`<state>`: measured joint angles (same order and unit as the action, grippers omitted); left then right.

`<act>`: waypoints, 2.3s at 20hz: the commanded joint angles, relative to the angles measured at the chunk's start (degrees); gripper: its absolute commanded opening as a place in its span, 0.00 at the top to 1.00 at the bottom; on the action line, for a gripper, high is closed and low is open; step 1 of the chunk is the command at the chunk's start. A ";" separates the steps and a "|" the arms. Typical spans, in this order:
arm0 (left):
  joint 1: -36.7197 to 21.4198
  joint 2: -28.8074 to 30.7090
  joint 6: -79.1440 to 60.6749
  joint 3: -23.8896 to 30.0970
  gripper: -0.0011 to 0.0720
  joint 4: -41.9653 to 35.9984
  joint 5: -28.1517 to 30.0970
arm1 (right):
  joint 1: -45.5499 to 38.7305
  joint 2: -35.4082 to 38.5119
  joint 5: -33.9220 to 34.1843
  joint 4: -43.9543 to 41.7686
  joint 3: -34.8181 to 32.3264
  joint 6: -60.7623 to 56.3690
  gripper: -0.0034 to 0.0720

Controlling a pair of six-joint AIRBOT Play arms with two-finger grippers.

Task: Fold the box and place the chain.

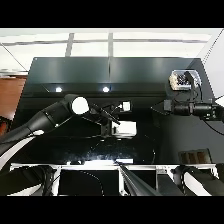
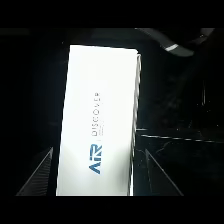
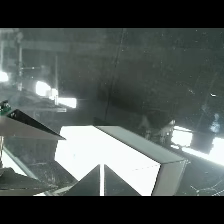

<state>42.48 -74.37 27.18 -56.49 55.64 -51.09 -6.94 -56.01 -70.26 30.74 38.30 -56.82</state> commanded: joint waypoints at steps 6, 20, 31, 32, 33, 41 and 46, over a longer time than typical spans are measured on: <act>0.42 -0.83 -3.58 3.54 0.01 -0.22 6.25 | -0.02 0.04 0.94 0.00 0.04 -0.02 0.91; 0.42 -2.23 -8.96 3.54 0.02 -4.11 4.50 | -0.02 0.04 0.96 0.00 0.04 -0.02 0.91; 0.39 -3.34 -8.94 3.54 0.02 -5.35 4.57 | -0.02 0.04 1.05 0.00 0.04 -0.02 0.91; 0.39 -3.34 -8.96 3.54 0.02 -5.33 4.63 | -0.02 0.04 1.05 0.00 0.04 0.00 0.91; 0.39 -3.34 -8.96 3.50 0.02 -5.33 4.74 | -0.02 0.04 1.05 0.00 0.04 -0.02 0.91; 0.28 -1.64 -8.94 3.37 0.02 -5.05 4.85 | -0.02 0.04 1.05 0.00 0.04 -0.02 0.91; 0.28 -2.38 -8.94 3.37 0.02 -4.92 5.97 | -0.02 0.04 1.05 0.00 0.04 -0.02 0.91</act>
<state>42.78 -76.47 18.22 -53.10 50.54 -45.82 -6.94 -56.01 -69.19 30.74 38.30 -56.84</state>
